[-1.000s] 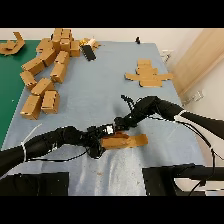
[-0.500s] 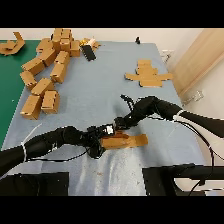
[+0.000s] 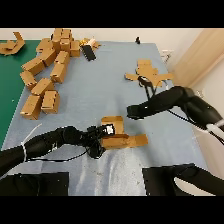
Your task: Fold the box.
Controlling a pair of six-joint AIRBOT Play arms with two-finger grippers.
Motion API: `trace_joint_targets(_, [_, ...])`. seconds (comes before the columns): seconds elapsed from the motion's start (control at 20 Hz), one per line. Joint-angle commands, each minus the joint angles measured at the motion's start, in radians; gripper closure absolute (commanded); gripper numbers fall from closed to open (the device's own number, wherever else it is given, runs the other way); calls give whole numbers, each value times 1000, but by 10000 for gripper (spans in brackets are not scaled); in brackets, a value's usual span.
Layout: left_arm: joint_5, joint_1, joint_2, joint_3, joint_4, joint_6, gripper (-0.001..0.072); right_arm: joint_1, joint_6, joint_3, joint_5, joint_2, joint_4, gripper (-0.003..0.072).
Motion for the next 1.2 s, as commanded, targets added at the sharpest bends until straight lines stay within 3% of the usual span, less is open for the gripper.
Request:
trace_joint_targets(0.0, [0, 0, 1, 0, 0, 0, 189, 40, -2, -37, -221, 192, -84, 686])
trace_joint_targets(0.1, [0, 0, 1, 0, 0, 0, 189, 115, -152, -112, -292, 271, -61, 684])
trace_joint_targets(0.25, [0, 0, 1, 0, 0, 0, 189, 246, -270, -246, -255, 364, -106, 427])
trace_joint_targets(0.3, [0, 0, 1, 0, 0, 0, 189, 275, -308, -288, -226, 378, -172, 279])
trace_joint_targets(0.35, [0, 0, 1, 0, 0, 0, 189, 292, -354, -322, -183, 379, -248, 192])
trace_joint_targets(0.5, [0, 0, 1, 0, 0, 0, 189, 295, -514, -389, 4, 333, -379, 190])
trace_joint_targets(0.65, [0, 0, 1, 0, 0, 0, 189, 297, -687, -391, 122, 232, -357, 190])
trace_joint_targets(0.8, [0, 0, 1, 0, 0, 0, 189, 297, -710, -391, 220, 164, -354, 190])
trace_joint_targets(1.15, [0, -1, 1, 0, 0, 0, 189, 297, -819, -380, 254, 142, -211, 212])
